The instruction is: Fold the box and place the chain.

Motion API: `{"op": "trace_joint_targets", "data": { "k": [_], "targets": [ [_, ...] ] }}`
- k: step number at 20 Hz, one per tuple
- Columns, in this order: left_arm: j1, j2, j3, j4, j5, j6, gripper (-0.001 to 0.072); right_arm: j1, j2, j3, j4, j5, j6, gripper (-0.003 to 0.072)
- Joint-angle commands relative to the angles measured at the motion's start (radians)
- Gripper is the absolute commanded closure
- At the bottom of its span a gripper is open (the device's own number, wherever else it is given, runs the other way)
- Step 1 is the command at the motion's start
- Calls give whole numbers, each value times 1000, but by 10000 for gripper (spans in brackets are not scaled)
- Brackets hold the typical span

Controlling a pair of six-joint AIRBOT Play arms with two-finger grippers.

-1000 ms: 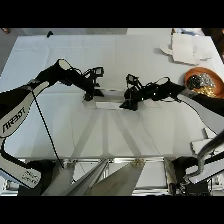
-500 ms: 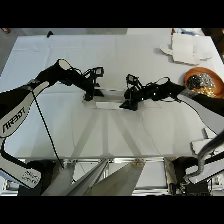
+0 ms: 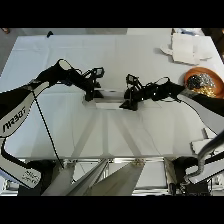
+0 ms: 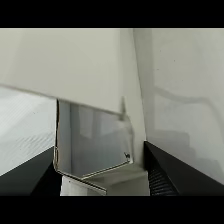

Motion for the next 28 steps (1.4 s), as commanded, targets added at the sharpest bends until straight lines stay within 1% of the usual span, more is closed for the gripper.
{"op": "trace_joint_targets", "data": {
  "k": [1,6,7,8,9,10,15,17,20,22,24,25,27,28],
  "targets": [
    [2,5,1,-7,-14,0,355,0,-1,0,1,-2,3,379],
    [3,68,1,-6,-3,0,343,0,-1,0,1,-2,3,379],
    [3,77,1,-5,-5,-3,248,0,0,0,1,-2,3,379],
    [3,84,1,-4,-1,-30,116,0,-1,0,1,-2,3,379],
    [3,87,1,2,2,-60,68,0,-1,0,1,-2,3,379],
    [3,90,1,20,2,-85,58,0,-1,0,1,-2,3,379],
    [8,108,1,140,1,-171,58,0,-1,0,1,-2,3,379],
    [35,126,1,150,1,-176,58,0,-1,0,1,-2,3,379],
    [110,175,1,151,-3,-180,59,0,-1,0,1,-2,3,379],
    [159,214,1,151,-31,-180,75,0,-1,0,1,-2,3,379],
    [192,246,0,152,-107,-187,90,0,-1,0,1,-2,3,379],
    [196,259,-1,154,-157,-218,237,0,-1,0,1,-2,3,379],
    [183,278,-16,151,-261,-242,673,0,-1,0,1,-2,3,379],
    [167,280,-21,151,-312,-244,702,0,-1,0,1,-2,3,379]
  ]
}}
